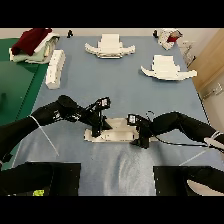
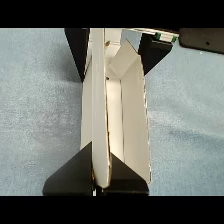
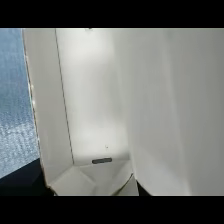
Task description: Fold the box.
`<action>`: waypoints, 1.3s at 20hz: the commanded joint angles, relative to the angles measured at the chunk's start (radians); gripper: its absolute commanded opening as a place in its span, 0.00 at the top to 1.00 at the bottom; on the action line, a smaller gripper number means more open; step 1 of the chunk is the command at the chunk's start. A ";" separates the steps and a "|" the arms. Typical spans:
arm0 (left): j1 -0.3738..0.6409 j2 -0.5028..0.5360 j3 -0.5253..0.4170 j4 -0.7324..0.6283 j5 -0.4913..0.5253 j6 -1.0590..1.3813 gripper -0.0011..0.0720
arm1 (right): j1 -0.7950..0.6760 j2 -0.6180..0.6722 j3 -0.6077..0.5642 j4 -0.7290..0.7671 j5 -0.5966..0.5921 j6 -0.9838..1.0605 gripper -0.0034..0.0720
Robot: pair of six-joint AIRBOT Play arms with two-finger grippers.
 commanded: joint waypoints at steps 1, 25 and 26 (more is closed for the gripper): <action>0.000 0.000 0.000 0.000 0.000 0.000 0.97 | 0.000 -0.001 -0.009 -0.003 0.015 0.000 0.10; 0.000 0.000 0.000 0.000 0.000 0.000 0.97 | 0.000 -0.001 -0.006 -0.006 -0.001 0.001 0.37; 0.000 0.000 0.000 0.000 0.000 0.000 0.97 | 0.000 -0.001 -0.006 -0.006 -0.001 0.001 0.37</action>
